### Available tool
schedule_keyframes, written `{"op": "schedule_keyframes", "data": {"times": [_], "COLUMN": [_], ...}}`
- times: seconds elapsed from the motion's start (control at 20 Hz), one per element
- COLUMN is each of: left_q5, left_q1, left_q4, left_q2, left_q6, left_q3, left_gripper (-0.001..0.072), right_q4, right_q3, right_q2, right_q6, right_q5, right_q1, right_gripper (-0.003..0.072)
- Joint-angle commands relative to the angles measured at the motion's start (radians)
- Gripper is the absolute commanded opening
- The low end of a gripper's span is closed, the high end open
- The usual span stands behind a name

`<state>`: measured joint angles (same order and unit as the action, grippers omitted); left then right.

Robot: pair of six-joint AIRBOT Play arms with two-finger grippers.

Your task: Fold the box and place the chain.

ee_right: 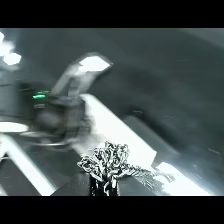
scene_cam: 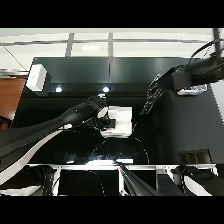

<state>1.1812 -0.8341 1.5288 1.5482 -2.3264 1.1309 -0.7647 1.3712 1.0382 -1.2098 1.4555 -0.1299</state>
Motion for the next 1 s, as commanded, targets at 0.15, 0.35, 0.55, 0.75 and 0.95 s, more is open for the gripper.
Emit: {"op": "schedule_keyframes", "data": {"times": [0.15,0.35,0.55,0.75,0.95], "left_q5": [-0.002,-0.002,-0.002,-0.002,-0.002], "left_q1": [0.001,0.001,0.001,0.001,0.001], "left_q4": [0.000,0.000,0.000,0.000,0.000], "left_q2": [0.000,0.000,0.000,0.000,0.000], "left_q6": [0.000,0.000,0.000,0.000,0.000], "left_q3": [0.000,0.000,0.000,0.000,0.000], "left_gripper": [0.0027,0.0027,0.0027,0.0027,0.0027], "right_q4": [0.171,0.157,0.103,0.102,0.084], "right_q3": [-0.051,-0.065,-0.199,-0.370,-0.503], "right_q2": [0.002,0.005,0.025,0.026,0.026], "right_q6": [0.048,0.034,0.012,0.008,0.008], "right_q5": [-0.073,-0.142,-0.207,-0.290,-0.438], "right_q1": [-0.104,-0.174,-0.222,-0.229,-0.264], "right_gripper": [0.0013,0.0014,0.0015,0.0015,0.0016]}}
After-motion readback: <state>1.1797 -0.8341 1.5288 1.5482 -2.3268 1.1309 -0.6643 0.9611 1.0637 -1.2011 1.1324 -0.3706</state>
